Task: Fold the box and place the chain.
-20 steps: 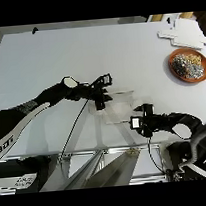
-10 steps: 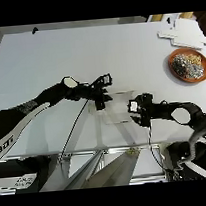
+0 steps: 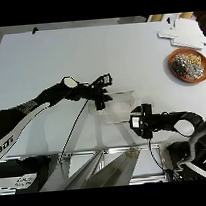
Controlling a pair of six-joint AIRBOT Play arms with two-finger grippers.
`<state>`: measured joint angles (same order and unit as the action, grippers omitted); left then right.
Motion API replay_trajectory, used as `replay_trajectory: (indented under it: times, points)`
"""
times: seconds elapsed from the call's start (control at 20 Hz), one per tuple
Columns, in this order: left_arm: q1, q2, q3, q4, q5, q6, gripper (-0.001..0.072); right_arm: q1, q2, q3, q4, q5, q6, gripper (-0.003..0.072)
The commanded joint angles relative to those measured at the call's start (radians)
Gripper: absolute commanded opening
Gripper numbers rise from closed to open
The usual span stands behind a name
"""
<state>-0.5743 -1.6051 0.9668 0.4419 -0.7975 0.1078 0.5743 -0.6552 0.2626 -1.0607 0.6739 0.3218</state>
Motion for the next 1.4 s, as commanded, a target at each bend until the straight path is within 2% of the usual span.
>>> replay_trajectory:
  times: [0.0, 0.15, 0.35, 0.5, 0.95, 1.35]
  points:
    - [-0.001, 0.000, -0.001, 0.000, 0.000, 0.000, 0.0008, 0.025, 0.018, -0.053, -0.061, -0.092, 0.002, 0.0699]
    - [-0.001, 0.000, -0.001, 0.000, 0.000, 0.000, 0.0008, 0.025, -0.017, -0.054, -0.061, -0.201, 0.002, 0.0699]
    - [-0.001, 0.000, -0.001, 0.000, 0.000, 0.000, 0.0008, 0.025, -0.097, -0.054, -0.061, -0.220, -0.018, 0.0698]
    - [-0.001, 0.000, -0.001, 0.000, 0.000, 0.000, 0.0008, 0.024, -0.102, -0.048, -0.056, -0.270, -0.018, 0.0698]
    - [-0.001, 0.000, -0.001, 0.000, 0.000, 0.000, 0.0008, -0.121, -0.142, 0.052, 0.066, -0.257, -0.102, 0.0695]
    - [-0.001, 0.000, -0.001, 0.000, 0.000, 0.000, 0.0008, -0.289, -0.241, 0.127, 0.320, -0.124, -0.362, 0.0695]
